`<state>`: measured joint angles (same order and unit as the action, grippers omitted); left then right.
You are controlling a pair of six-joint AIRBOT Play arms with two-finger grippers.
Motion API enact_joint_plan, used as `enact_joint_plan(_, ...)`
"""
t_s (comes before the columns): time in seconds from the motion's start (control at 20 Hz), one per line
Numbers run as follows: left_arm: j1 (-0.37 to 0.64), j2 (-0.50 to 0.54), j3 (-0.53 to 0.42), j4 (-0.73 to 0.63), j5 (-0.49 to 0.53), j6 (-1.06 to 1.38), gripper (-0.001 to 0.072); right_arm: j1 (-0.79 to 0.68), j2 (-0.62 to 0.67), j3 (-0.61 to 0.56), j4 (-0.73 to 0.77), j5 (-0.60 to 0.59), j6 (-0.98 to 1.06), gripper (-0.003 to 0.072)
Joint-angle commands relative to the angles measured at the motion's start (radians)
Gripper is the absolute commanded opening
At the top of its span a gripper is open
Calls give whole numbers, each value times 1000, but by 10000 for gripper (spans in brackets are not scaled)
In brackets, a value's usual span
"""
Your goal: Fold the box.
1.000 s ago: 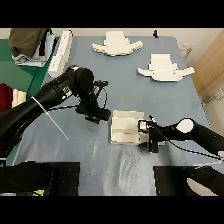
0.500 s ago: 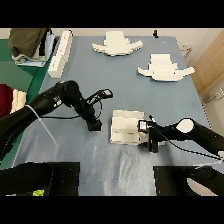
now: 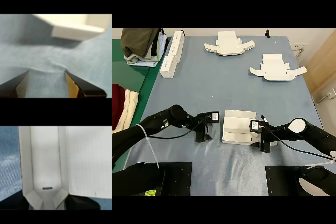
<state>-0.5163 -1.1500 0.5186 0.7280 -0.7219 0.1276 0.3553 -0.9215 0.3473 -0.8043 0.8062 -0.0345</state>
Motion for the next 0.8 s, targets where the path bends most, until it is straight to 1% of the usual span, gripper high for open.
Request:
enact_joint_plan(0.0, 2, 55, -95, -314, 2, 381, 695, 0, 0, 0, 0, 0, 0, 546)
enact_joint_plan(0.1, 8, 53, -102, -408, -48, 419, 695, 0, 0, 0, 0, 0, 0, 546)
enact_joint_plan(0.15, 16, 53, -102, -422, -72, 418, 695, 0, 0, 0, 0, 0, 0, 546)
enact_joint_plan(0.3, 79, 73, -102, -424, -84, 365, 695, 0, 0, 0, 0, 0, 0, 546)
enact_joint_plan(0.4, 99, 79, -102, -425, -83, 351, 695, 0, 0, 0, 0, 0, 0, 546)
enact_joint_plan(0.55, 79, 51, -102, -433, -70, 352, 695, 0, 0, 0, 0, 0, 0, 546)
enact_joint_plan(0.75, 10, 5, -76, -455, -8, 305, 695, 0, 0, 0, 0, 0, 0, 546)
